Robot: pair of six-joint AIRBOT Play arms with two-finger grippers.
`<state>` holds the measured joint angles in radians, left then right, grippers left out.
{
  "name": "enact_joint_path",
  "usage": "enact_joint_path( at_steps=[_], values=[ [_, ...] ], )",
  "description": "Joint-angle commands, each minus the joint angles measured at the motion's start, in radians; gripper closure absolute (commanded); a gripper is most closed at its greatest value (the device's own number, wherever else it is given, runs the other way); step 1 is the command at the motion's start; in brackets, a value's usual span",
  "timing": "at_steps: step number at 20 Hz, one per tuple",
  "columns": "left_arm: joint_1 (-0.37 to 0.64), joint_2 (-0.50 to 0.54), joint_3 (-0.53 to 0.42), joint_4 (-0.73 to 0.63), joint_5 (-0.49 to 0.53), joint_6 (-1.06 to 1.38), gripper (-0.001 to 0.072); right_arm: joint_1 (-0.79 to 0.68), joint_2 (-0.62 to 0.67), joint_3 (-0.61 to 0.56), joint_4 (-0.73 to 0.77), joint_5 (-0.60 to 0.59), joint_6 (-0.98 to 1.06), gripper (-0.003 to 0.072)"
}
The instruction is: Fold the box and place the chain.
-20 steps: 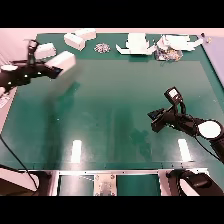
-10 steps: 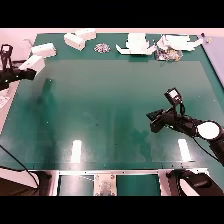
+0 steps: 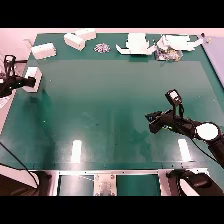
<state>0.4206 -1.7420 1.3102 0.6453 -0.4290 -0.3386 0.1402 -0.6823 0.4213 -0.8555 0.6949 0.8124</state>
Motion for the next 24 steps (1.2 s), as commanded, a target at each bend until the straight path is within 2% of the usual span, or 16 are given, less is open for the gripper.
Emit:
enact_joint_path(
  at_steps=[1,5,6,7,10,11,12,13,15,16,18,22,24],
  values=[
    [0.002,-0.010,-0.001,0.003,-0.003,0.015,-0.0011,0.001,0.000,-0.001,0.008,0.000,0.000,0.0684],
    [0.002,0.019,-0.002,0.002,-0.032,0.015,-0.0011,0.000,0.000,-0.001,0.008,0.000,0.000,0.0683],
    [0.002,0.042,-0.002,0.003,-0.031,0.028,-0.0011,0.000,0.000,-0.001,0.008,0.000,0.000,0.0665],
    [0.002,0.076,-0.002,0.006,-0.034,0.034,-0.0011,0.000,0.000,-0.001,0.008,0.000,0.000,0.0597],
    [0.002,0.189,-0.002,0.007,-0.097,0.021,-0.0011,0.000,0.000,-0.001,0.010,-0.023,0.000,0.0599],
    [0.002,0.225,-0.002,0.007,-0.158,-0.003,0.0047,0.000,0.000,-0.001,0.011,-0.033,0.000,0.0606],
    [0.002,0.259,-0.002,0.007,-0.250,-0.026,0.0385,0.000,0.000,-0.001,0.015,-0.043,0.000,0.0656],
    [0.002,0.284,-0.002,0.005,-0.372,-0.005,0.0691,0.000,0.000,-0.001,0.028,-0.058,0.000,0.0682],
    [0.002,0.329,-0.029,-0.112,-0.521,-0.013,0.0697,0.000,0.001,-0.001,0.053,-0.103,0.000,0.0683],
    [0.002,0.369,-0.073,-0.196,-0.547,0.000,0.0698,0.002,0.001,-0.001,0.056,-0.131,0.000,0.0684],
    [-0.002,0.501,-0.227,-0.319,-0.493,0.068,0.0699,0.001,0.001,-0.002,0.056,-0.170,0.000,0.0685],
    [-0.106,0.838,-0.666,-0.489,-0.182,0.300,0.0698,0.001,0.001,-0.003,0.056,-0.216,0.000,0.0685],
    [-0.177,0.968,-0.873,-0.670,-0.101,0.500,0.0698,0.001,0.001,-0.003,0.055,-0.248,-0.001,0.0685]
  ],
)
